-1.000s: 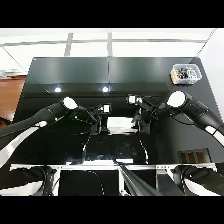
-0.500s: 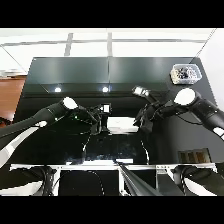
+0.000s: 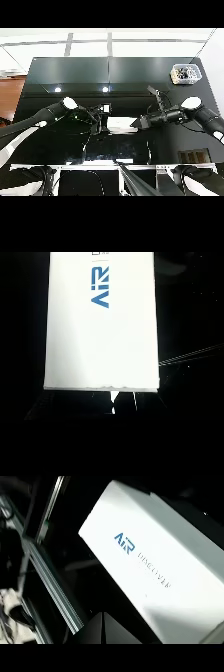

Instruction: Fold the box and place the chain.

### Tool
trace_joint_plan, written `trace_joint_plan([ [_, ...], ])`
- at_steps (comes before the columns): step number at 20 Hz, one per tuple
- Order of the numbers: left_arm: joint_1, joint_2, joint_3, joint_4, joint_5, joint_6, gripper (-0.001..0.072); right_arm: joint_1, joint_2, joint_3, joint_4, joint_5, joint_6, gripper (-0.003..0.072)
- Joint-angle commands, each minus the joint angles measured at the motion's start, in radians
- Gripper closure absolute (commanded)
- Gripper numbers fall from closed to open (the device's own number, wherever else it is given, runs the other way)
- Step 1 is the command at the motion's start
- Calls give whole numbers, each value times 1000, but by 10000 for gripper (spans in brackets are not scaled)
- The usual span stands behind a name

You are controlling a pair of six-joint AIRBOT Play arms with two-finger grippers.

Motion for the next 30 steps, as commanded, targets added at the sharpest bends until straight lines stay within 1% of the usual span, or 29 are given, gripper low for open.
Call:
trace_joint_plan([
  [1, 0, 0, 1, 0, 0, -1, 376, 23, -60, -29, 107, -74, 23, 679],
  [5, 0, 0, 1, 0, 0, -1, 377, 51, -105, -29, 65, -158, 43, 679],
  [7, 0, 0, 1, 0, 0, -1, 376, 51, -119, -29, 35, -180, 66, 679],
  [10, 0, 0, 1, 0, 0, -1, 376, 51, -139, -29, -10, -186, 87, 679],
  [14, 0, 0, 1, 0, 0, -1, 376, 51, -142, -28, -9, -181, 59, 679],
  [16, 0, 0, 1, 0, 0, -1, 376, 42, -135, -11, 3, -115, 32, 673],
  [18, 0, 0, 1, -2, 0, -1, 376, 6, -106, 33, -13, -5, 26, 673],
  [20, 0, 0, 1, -6, 0, -2, 376, -72, -43, 75, -51, 93, 27, 673],
  [21, 1, 1, 1, -14, -2, -8, 376, -118, -6, 85, -77, 121, 36, 673],
  [22, 1, 2, 8, -15, -11, -22, 356, -174, 37, 88, -109, 142, 52, 673],
  [23, 3, 5, 18, -6, -24, -34, 227, -227, 77, 88, -144, 159, 71, 673],
  [24, 8, 11, 34, 16, -46, -57, -10, -280, 115, 88, -183, 178, 84, 673],
  [27, 24, 69, 74, 117, -102, -153, -6, -424, 209, 87, -280, 241, 106, 673],
  [29, 31, 112, 94, 90, -125, -152, -6, -473, 235, 87, -287, 237, 111, 673],
  [30, 24, 122, 105, 32, -118, -150, -2, -475, 235, 87, -282, 227, 111, 673],
])
